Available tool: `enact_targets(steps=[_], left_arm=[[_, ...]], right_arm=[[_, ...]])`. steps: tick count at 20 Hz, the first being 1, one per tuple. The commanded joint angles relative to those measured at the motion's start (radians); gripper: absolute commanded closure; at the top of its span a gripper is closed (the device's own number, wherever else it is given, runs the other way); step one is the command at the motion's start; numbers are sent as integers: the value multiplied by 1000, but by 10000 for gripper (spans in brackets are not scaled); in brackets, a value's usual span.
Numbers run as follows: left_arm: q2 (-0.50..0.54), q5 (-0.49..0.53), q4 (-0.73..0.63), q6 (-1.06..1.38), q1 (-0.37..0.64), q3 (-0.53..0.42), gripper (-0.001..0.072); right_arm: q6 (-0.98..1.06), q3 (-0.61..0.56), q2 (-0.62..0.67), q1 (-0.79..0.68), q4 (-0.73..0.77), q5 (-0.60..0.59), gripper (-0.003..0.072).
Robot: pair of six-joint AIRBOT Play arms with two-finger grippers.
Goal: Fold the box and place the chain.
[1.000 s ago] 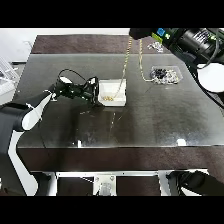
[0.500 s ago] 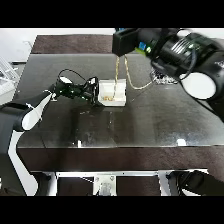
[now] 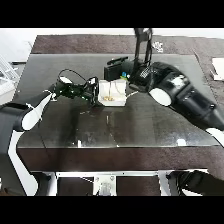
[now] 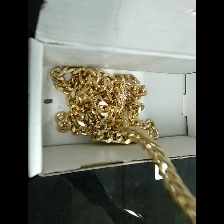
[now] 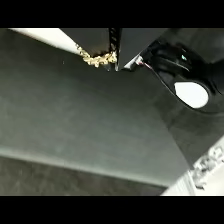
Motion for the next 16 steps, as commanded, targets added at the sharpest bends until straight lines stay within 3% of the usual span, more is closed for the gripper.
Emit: enact_targets(steps=[1, 8, 9, 10, 11, 16], left_arm=[[0, 0, 0, 0, 0, 1, 223], [0, 0, 0, 0, 0, 1, 223], [0, 0, 0, 0, 0, 1, 223], [0, 0, 0, 0, 0, 1, 223], [0, 1, 0, 0, 0, 1, 223], [0, 0, 0, 0, 0, 1, 223]], right_arm=[[28, -29, -93, -27, 0, 0, 675], [56, -32, -296, -52, 3, 2, 673], [53, -39, -304, -52, 11, 3, 572], [51, -43, -304, -53, 10, 14, 285], [50, -43, -300, -60, 3, 40, 125], [56, -89, -190, -167, -98, 171, 125]])
